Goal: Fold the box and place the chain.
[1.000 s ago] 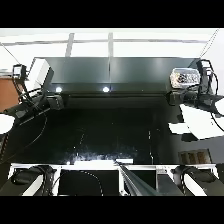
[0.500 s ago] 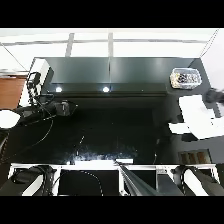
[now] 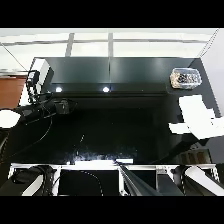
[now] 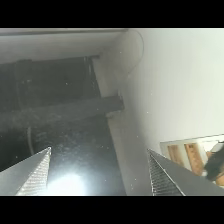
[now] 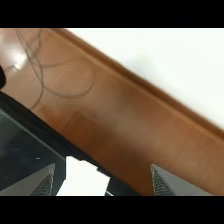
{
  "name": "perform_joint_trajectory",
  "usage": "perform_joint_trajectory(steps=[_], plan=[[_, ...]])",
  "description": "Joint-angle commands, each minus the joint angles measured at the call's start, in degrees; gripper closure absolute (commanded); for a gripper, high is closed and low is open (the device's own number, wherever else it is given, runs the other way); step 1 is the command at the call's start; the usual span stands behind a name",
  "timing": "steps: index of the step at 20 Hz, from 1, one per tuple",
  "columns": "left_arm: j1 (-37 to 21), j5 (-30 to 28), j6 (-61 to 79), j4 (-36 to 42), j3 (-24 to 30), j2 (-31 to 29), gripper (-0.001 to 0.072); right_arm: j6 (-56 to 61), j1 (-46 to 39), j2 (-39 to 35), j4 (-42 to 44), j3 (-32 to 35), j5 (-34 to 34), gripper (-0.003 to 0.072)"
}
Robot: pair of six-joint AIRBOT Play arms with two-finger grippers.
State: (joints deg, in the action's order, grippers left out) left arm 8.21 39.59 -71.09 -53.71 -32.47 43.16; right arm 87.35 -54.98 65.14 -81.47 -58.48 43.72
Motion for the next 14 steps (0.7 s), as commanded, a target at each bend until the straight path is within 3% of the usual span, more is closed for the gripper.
perform_joint_trajectory(steps=[1,4,7,10,14], plan=[[0.0,-0.1,0.2,0.0,0.0,0.5,0.0001,-5.0,-3.7,7.3,4.8,-5.2,4.3,-0.0034],[0.0,0.6,0.1,0.4,0.0,1.4,0.0001,-8.0,-4.0,14.0,6.6,-11.6,15.8,-0.0034],[0.0,2.9,0.2,0.4,0.0,2.7,0.0001,-19.8,-4.8,19.3,16.8,-15.5,25.4,-0.0034],[0.0,3.0,0.2,0.6,0.0,3.9,0.0001,-29.2,-5.0,23.3,26.6,-17.3,29.0,-0.0034],[0.0,4.0,0.1,0.7,0.0,4.2,0.0002,-28.9,-5.2,27.1,20.8,-19.8,28.7,-0.0034]])
